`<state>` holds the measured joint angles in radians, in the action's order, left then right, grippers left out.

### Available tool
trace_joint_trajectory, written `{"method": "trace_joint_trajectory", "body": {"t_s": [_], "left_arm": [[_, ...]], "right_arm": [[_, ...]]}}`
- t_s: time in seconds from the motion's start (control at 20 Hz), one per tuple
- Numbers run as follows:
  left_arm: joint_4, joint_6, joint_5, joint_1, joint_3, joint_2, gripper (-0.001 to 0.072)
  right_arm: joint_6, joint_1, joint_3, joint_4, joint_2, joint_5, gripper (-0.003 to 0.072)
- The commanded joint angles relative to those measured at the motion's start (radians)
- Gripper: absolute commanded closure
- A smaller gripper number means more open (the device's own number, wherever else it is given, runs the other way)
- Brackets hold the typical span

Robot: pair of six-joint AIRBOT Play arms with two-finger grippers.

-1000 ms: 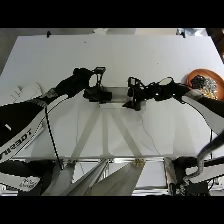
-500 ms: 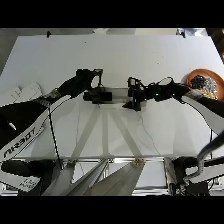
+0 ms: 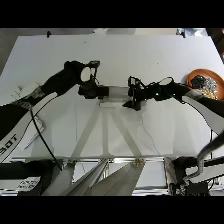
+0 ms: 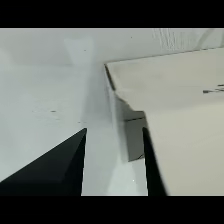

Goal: Fold the box and place the chain.

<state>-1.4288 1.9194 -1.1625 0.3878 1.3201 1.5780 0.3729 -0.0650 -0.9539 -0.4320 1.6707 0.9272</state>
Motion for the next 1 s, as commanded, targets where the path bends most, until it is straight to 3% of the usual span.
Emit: {"method": "trace_joint_trajectory", "body": {"t_s": [0.0,0.2,0.4,0.45,0.5,0.55,0.65,0.8,0.95], "left_arm": [[0.034,-0.229,-0.103,-0.061,0.000,-0.069,0.0310],[0.158,-0.601,-0.150,-0.188,-0.037,-0.092,0.0311],[0.490,-1.215,0.018,-0.335,-0.183,-0.091,0.0308],[0.536,-1.418,0.060,-0.348,-0.220,-0.091,0.0252],[0.564,-1.607,0.094,-0.351,-0.253,-0.091,0.0119],[0.586,-1.757,0.125,-0.351,-0.278,-0.089,0.0049],[0.658,-2.010,0.144,-0.351,-0.298,-0.069,0.0008],[0.792,-2.315,0.107,-0.365,-0.298,-0.014,0.0009],[0.906,-2.457,0.072,-0.390,-0.298,0.046,0.0008]], "right_arm": [[0.001,0.000,-0.001,-0.001,0.000,0.004,0.0233],[0.002,0.000,-0.001,-0.001,0.000,0.004,0.0233],[0.001,0.000,-0.001,-0.001,0.000,0.004,0.0233],[0.001,0.000,-0.001,-0.001,0.000,0.004,0.0233],[0.001,0.000,-0.001,-0.002,0.000,0.004,0.0233],[0.001,0.000,-0.001,-0.001,0.000,0.004,0.0233],[0.002,0.000,-0.001,-0.001,0.000,0.004,0.0233],[0.001,0.000,-0.001,-0.001,0.000,0.004,0.0233],[0.001,0.000,-0.001,-0.002,0.000,0.004,0.0233]]}}
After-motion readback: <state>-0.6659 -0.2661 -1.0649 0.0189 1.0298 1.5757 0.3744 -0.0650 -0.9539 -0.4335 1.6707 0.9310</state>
